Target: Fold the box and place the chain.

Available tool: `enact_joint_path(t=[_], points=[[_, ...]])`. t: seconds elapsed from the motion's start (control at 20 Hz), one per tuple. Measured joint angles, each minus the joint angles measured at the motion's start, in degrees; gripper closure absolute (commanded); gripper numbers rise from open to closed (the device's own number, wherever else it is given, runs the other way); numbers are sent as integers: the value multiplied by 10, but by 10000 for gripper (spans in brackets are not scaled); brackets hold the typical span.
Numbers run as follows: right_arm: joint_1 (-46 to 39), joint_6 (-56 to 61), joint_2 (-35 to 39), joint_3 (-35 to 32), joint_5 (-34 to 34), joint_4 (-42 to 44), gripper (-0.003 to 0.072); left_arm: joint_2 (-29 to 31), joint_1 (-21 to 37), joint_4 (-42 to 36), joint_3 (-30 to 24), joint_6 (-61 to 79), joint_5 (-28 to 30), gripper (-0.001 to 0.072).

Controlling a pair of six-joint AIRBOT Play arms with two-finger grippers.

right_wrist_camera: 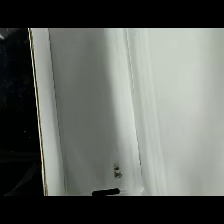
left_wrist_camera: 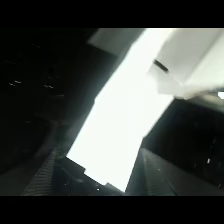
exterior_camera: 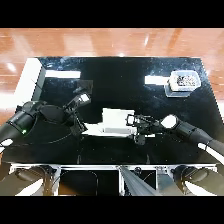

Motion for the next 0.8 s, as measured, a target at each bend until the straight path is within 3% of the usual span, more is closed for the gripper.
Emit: enact_joint_path(t=[0.35, 0.8], points=[[0, 0, 0, 0, 0, 0, 198, -12, -84, -10, -20, 89, -94, 97], [2, 0, -4, 0, -1, 0, 198, -68, -102, -54, -23, 142, -160, 115]])
